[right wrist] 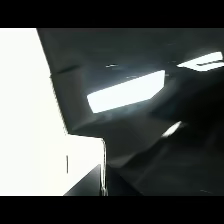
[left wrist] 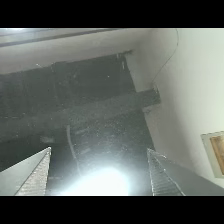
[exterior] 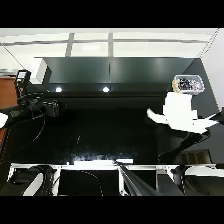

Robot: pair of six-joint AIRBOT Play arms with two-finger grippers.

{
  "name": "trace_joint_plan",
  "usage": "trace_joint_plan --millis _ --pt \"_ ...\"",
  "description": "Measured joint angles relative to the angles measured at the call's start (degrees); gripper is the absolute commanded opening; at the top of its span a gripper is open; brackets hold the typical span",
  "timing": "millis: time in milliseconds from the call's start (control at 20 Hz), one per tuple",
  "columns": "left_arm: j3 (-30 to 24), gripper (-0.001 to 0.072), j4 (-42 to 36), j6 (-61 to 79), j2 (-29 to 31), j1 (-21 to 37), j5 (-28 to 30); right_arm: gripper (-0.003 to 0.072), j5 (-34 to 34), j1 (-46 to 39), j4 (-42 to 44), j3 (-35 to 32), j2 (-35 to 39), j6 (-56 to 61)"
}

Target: Fold the box and place the chain.

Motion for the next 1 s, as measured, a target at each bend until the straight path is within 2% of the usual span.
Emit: trace_joint_plan --millis 250,450,700,850,1000 --pt "0.0 0.0711 0.0 0.0 0.0 0.0 -0.2 0.0009 2.6 5.5 11.5 -6.1 3.4 -2.3" --pt "0.0 0.0711 0.1 0.5 -0.1 -0.1 0.2 0.0008 -0.6 15.1 23.4 -15.5 12.7 -3.5" --pt "0.0 0.0691 -0.8 1.2 -0.4 -1.6 0.5 0.0009 -16.2 31.6 29.6 -29.6 28.0 -4.8" --pt "0.0 0.0691 -6.3 1.2 -1.6 -4.8 0.8 0.0009 -22.8 41.6 31.3 -34.8 32.0 -5.0" --pt "0.0 0.0691 -11.1 1.2 -5.8 -8.6 0.7 0.0009 -28.3 51.1 32.3 -36.7 33.5 -5.4"
